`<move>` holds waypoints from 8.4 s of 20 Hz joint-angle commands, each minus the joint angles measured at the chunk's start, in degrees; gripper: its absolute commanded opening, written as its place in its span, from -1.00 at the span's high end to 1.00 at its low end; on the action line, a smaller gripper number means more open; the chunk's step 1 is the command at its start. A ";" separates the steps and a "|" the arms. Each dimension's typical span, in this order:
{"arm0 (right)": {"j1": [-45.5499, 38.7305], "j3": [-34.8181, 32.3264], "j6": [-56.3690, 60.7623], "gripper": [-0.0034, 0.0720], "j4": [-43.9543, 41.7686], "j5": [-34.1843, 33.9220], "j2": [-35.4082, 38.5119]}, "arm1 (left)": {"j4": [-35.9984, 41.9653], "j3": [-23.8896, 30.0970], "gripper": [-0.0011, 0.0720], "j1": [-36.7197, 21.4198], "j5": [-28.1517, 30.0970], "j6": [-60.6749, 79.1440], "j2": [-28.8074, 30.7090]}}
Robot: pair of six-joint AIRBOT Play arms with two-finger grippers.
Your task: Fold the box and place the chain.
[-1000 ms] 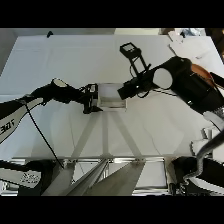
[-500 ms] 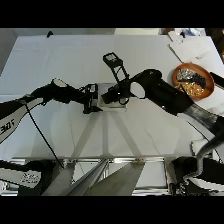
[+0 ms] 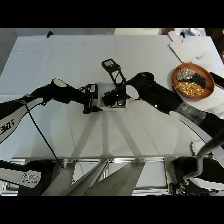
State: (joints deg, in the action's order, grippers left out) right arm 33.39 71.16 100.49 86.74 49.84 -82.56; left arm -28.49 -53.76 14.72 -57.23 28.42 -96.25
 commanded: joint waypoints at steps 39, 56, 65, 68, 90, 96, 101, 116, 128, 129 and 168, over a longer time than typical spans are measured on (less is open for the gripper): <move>-53.02 0.02 18.12 0.21 11.47 5.20 -13.86 | -0.02 0.00 0.38 0.00 0.02 0.02 0.00; -42.80 0.02 -0.57 0.88 11.89 9.77 4.50 | 0.00 0.02 0.38 0.00 0.00 0.02 0.00; -26.12 0.02 -3.15 0.88 11.72 16.59 5.70 | 0.00 0.02 0.38 0.00 0.00 0.02 0.00; -20.41 0.02 -3.15 0.88 10.12 16.35 5.70 | 0.00 0.00 0.38 0.00 0.00 0.02 0.00; 2.73 0.02 -2.84 0.88 -3.19 -6.16 0.33 | 0.00 0.00 0.38 0.00 0.00 0.02 0.00; 2.67 0.02 -0.04 0.78 -3.15 -5.75 -5.92 | 0.00 0.00 0.38 0.00 0.00 0.02 0.00; 2.67 0.02 -0.50 0.38 -1.68 -5.86 -1.62 | 0.00 0.00 0.38 0.00 0.02 0.02 0.00; -11.89 -0.07 -35.98 0.19 12.39 13.73 13.11 | 0.00 0.02 0.38 0.00 0.00 0.02 0.00; -26.49 -1.57 -87.56 -0.82 -12.48 10.12 -3.87 | 0.00 0.00 0.38 0.00 0.00 0.02 0.00; -26.45 -2.36 -90.16 -0.82 -14.19 8.48 -4.83 | 0.00 0.00 0.38 0.00 0.00 0.02 0.00; -5.27 -8.11 -65.07 0.88 -14.10 2.89 6.64 | 0.00 0.00 0.38 0.00 0.02 0.02 0.00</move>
State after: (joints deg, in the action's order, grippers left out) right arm 23.86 62.98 32.95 72.55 54.04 -77.06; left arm -28.49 -53.76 14.72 -57.25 28.45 -96.25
